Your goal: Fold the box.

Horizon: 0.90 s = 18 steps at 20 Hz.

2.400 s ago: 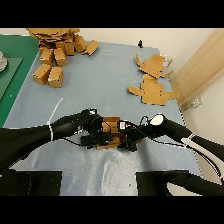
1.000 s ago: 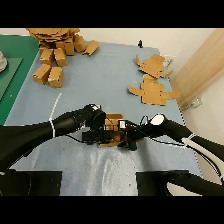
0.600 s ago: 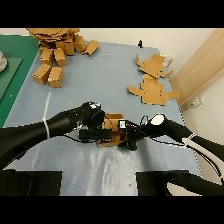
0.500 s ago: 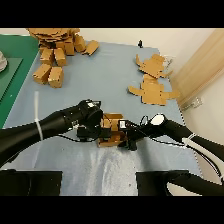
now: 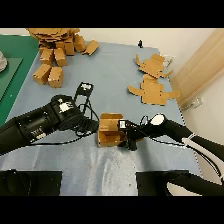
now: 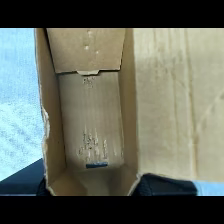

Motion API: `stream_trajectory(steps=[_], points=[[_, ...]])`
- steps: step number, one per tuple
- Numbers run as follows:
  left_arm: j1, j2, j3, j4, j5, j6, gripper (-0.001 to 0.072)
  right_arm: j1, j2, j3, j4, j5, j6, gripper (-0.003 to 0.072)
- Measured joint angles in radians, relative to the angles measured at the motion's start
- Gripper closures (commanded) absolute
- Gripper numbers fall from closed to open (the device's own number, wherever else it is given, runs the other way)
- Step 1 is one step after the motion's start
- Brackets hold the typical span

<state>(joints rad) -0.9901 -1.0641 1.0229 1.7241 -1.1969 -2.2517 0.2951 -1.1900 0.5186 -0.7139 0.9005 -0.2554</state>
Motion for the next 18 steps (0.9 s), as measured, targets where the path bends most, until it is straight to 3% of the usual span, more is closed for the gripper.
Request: stream_trajectory(steps=[2, 3, 4, 5, 11, 17, 18], points=[[0.000, 0.011, -0.022, 0.005, 0.004, 0.027, 0.0695, 0.000, 0.000, 0.000, 0.000, 0.000, 0.000, 0.0216], [0.003, 0.009, -0.028, 0.000, 0.019, 0.031, 0.0610, 0.000, 0.000, 0.000, 0.000, 0.000, 0.000, 0.0216], [0.003, -0.001, -0.033, -0.013, 0.037, 0.032, 0.0385, 0.000, 0.000, 0.000, 0.000, 0.000, 0.000, 0.0216], [0.004, -0.015, -0.037, -0.043, 0.060, 0.032, 0.0336, 0.000, 0.000, 0.000, 0.000, 0.000, 0.000, 0.0216], [0.007, -0.146, -0.043, -0.239, 0.183, -0.055, 0.0339, 0.000, 0.000, 0.000, 0.000, 0.000, 0.000, 0.0216], [0.035, -0.159, 0.000, -0.312, 0.286, -0.116, 0.0340, 0.000, 0.000, 0.000, 0.000, 0.001, -0.003, 0.0216], [0.043, -0.156, 0.005, -0.311, 0.237, -0.117, 0.0340, 0.000, 0.000, 0.000, 0.003, 0.004, -0.003, 0.0216]])
